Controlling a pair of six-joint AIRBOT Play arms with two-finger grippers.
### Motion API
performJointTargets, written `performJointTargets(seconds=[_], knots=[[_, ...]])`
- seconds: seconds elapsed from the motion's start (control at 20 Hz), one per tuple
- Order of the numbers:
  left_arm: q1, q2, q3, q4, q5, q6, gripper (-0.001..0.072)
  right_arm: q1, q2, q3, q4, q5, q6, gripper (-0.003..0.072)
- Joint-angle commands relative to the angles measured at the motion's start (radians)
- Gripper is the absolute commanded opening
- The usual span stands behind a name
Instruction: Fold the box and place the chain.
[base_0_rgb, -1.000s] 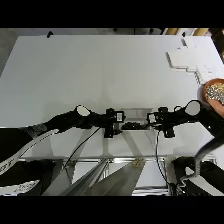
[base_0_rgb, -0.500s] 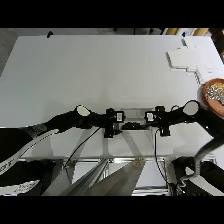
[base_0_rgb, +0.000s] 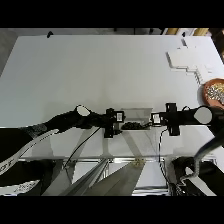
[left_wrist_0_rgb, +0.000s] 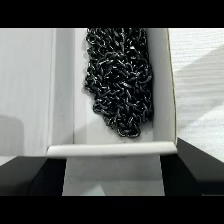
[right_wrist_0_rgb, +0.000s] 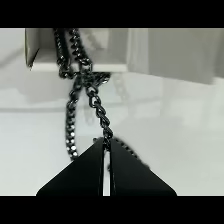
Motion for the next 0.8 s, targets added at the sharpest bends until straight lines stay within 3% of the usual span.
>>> performJointTargets(seconds=[0.0,0.3,0.5,0.55,0.65,0.75], knots=[[0.0,0.001,0.0,0.0,0.0,0.0,0.0313,0.002,0.099,0.0,0.167,0.003,0.025,0.0021],[0.0,0.001,0.0,0.0,0.0,0.0,0.0313,0.142,0.116,0.0,0.5,-0.007,-0.032,0.0022],[0.0,0.001,0.0,0.0,0.0,0.0,0.0313,0.238,0.056,0.0,0.508,-0.121,-0.054,0.0023],[0.0,0.001,0.0,0.0,0.0,0.0,0.0313,0.247,0.033,0.0,0.498,-0.142,-0.054,0.0047],[0.0,0.001,0.0,0.0,0.0,0.0,0.0313,0.25,-0.007,0.0,0.494,-0.176,-0.054,0.0246],[0.0,0.001,0.0,0.0,0.0,0.0,0.0313,0.249,-0.009,0.001,0.463,-0.205,-0.054,0.0261]])
